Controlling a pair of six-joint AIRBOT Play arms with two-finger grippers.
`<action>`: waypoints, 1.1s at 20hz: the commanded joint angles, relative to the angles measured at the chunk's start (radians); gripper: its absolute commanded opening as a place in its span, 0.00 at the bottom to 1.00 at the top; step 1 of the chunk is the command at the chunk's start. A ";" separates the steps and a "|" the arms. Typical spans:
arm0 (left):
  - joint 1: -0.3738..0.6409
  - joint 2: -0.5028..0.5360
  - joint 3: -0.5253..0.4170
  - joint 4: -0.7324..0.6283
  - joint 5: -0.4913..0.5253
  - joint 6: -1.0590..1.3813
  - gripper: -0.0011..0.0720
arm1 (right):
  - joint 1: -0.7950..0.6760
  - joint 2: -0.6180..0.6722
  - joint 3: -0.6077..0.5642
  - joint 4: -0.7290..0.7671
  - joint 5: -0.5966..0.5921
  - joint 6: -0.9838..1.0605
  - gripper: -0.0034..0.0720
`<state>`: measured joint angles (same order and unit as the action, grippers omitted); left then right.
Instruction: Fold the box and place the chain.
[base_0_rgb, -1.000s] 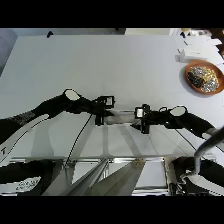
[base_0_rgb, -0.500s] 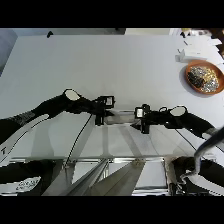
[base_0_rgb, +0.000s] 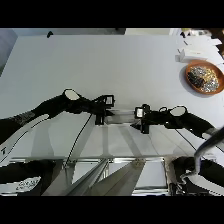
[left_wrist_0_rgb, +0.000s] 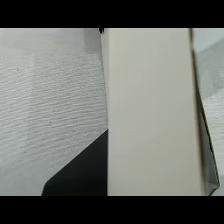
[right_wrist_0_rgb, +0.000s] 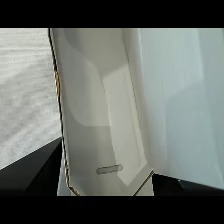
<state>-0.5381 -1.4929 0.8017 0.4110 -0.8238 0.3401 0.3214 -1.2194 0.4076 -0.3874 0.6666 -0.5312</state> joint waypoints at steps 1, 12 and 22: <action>-0.001 0.000 0.000 -0.011 -0.003 0.000 0.02 | 0.000 0.001 0.000 0.000 0.000 -0.001 0.58; 0.002 0.056 0.000 0.196 -0.002 -0.111 0.89 | 0.000 0.001 0.000 0.000 0.000 -0.001 0.58; -0.018 0.394 0.000 0.615 -0.090 -0.577 0.33 | 0.000 0.001 0.000 0.000 0.000 -0.001 0.58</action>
